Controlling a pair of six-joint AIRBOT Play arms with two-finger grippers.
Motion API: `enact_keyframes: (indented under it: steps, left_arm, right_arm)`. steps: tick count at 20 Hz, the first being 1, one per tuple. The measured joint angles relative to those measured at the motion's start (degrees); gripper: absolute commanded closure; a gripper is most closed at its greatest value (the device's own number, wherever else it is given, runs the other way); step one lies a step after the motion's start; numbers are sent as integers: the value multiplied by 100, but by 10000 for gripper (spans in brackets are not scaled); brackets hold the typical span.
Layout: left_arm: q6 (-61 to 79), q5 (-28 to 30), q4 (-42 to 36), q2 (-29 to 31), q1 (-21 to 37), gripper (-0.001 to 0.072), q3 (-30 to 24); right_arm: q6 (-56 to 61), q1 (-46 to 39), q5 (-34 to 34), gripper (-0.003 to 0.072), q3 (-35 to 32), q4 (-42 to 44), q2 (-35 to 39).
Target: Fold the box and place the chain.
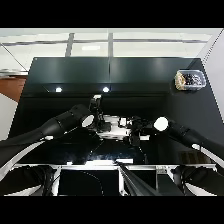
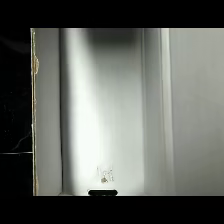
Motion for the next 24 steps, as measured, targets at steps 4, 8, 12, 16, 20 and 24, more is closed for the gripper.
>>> enact_keyframes:
  steps: [4, 8, 12, 16, 20, 24]
  left_arm:
    - [0, -256, 66, -203, -13, 609, 214]
    - [0, -350, 83, -273, -35, 623, 334]
    - [0, -396, 74, -293, -39, 612, 376]
    - [0, -387, -33, -299, -44, 77, 400]
    - [-11, -470, 22, -299, -42, 91, 431]
    - [-13, -568, 127, -299, -35, 670, 437]
  right_arm:
    - [-7, 0, 2, 157, 0, -2, 0]
    - [-9, 0, 11, 157, 0, -20, 4]
    - [-9, 0, 9, 157, 2, -13, 0]
    - [-2, 2, -9, 157, 0, 22, -4]
    - [15, 0, -2, 157, 0, 17, -4]
    - [31, 0, 15, 157, 0, 0, -4]
